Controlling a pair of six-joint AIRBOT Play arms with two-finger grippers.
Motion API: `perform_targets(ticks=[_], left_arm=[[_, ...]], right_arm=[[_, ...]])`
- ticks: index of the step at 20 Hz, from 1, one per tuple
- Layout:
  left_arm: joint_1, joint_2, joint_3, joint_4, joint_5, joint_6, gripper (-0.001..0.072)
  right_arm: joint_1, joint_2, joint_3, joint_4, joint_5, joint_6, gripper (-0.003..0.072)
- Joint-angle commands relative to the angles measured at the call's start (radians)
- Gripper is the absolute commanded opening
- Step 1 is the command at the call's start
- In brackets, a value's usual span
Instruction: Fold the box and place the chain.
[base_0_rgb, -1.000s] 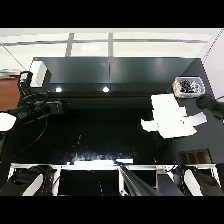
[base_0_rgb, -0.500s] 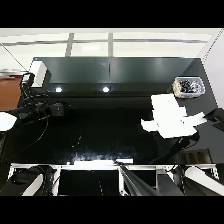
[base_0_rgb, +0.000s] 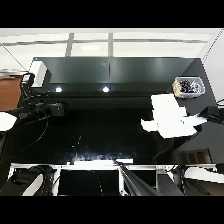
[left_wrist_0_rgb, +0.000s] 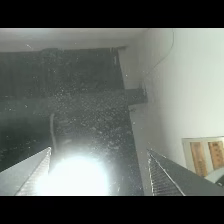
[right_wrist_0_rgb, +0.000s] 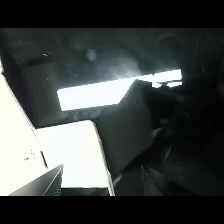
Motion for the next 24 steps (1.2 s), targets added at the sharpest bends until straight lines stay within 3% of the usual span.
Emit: perform_targets(ticks=[1, 4, 10, 15, 21, 24], left_arm=[[0.000, -0.001, 0.000, 0.000, 0.000, 0.000, 0.0696], [0.000, -0.001, 0.000, 0.000, 0.000, 0.000, 0.0697], [0.000, -0.001, 0.000, 0.000, 0.000, 0.000, 0.0696], [0.000, -0.001, 0.000, -0.008, 0.000, 0.000, 0.0696], [0.000, -0.001, 0.000, -0.030, -0.001, 0.000, 0.0696], [0.000, -0.005, 0.000, -0.048, -0.024, 0.000, 0.0696]], right_arm=[[0.042, -0.041, 0.021, -0.011, 0.019, -0.032, 0.0526], [0.058, -0.045, 0.021, -0.077, 0.024, 0.016, 0.0016], [0.093, -0.038, 0.021, 0.022, 0.142, 0.003, 0.0021], [0.210, 0.002, 0.019, 0.173, 0.199, 0.023, 0.0021], [0.436, 0.042, 0.019, 0.300, 0.197, 0.140, 0.0021], [0.575, 0.101, 0.002, 0.343, 0.108, 0.212, 0.0021]])
